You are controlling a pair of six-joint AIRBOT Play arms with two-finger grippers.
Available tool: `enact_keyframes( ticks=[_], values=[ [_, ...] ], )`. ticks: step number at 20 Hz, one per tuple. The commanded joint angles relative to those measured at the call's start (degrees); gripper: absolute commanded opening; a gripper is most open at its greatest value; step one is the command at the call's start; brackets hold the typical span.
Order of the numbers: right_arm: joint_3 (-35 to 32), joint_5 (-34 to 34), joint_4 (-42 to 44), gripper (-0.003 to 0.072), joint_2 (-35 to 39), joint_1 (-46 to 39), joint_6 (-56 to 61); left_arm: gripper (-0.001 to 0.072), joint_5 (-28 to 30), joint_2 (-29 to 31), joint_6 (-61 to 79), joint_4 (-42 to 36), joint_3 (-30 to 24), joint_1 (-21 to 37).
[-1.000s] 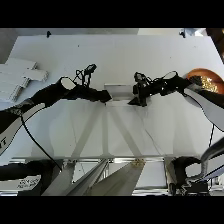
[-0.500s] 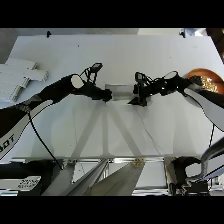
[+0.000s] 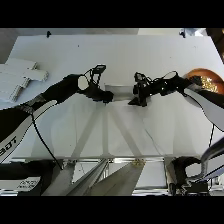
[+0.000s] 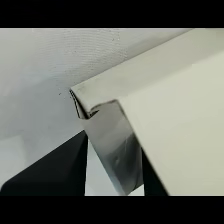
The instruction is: Fold the box and place the chain.
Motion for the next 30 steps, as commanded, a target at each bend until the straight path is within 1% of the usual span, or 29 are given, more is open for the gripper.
enact_keyframes(
  ticks=[1, 3, 9, 13, 18, 19, 22, 23, 25, 26, 27, 28, 29, 30],
  values=[
    [0.02, -0.17, 0.09, 0.0425, 0.0, -0.04, 0.11, 0.0269, -0.59, 0.0, -2.36, 3.04, 1.88, -0.87],
    [0.02, -0.17, 0.11, 0.0425, 0.0, -0.04, 0.11, 0.0269, -1.57, 0.0, -5.03, 5.16, 3.08, -1.27],
    [0.02, -0.17, 0.11, 0.0425, 0.0, -0.04, 0.11, 0.0269, -4.72, -0.17, -11.52, 10.91, 3.19, -2.29],
    [0.02, -0.17, 0.11, 0.0425, 0.0, -0.04, 0.11, 0.0268, -4.83, -0.39, -16.35, 12.68, 3.19, -2.64],
    [0.02, -0.17, 0.09, 0.0425, 0.0, -0.04, 0.11, 0.0248, -4.68, -2.32, -17.81, 12.79, 3.19, -4.39],
    [0.02, -0.15, 0.11, 0.0425, 0.0, -0.02, 0.11, 0.0223, -4.76, -2.49, -18.75, 12.81, 3.19, -4.57],
    [0.02, -0.15, 0.09, 0.0425, 0.0, -0.04, 0.11, 0.0197, -4.98, -2.49, -19.21, 13.0, 3.34, -4.79],
    [0.02, -0.17, 0.11, 0.0425, 0.0, -0.04, 0.11, 0.0145, -5.25, -2.49, -19.91, 13.05, 3.52, -4.76],
    [0.02, -0.17, 0.09, 0.0425, 0.0, -0.04, 0.11, 0.0131, -5.4, -2.49, -19.91, 13.07, 4.2, -4.79],
    [0.02, -0.17, 0.09, 0.0425, 0.0, -0.04, 0.11, 0.0093, -5.62, -2.49, -19.89, 13.14, 4.76, -4.79],
    [0.02, -0.17, 0.11, 0.0425, 0.0, -0.04, 0.11, 0.0094, -5.7, -2.49, -19.89, 13.22, 5.38, -4.79],
    [0.02, -0.17, 0.09, 0.0425, 0.0, -0.04, 0.11, 0.0179, -5.79, -2.49, -19.87, 13.22, 6.05, -4.79],
    [0.02, -0.17, 0.09, 0.0425, 0.0, -0.04, 0.11, 0.0313, -5.86, -2.49, -19.96, 13.2, 6.58, -4.79],
    [0.02, -0.17, 0.09, 0.0425, 0.0, -0.02, 0.11, 0.0326, -6.21, -2.49, -19.96, 13.18, 7.1, -4.74]
  ],
)
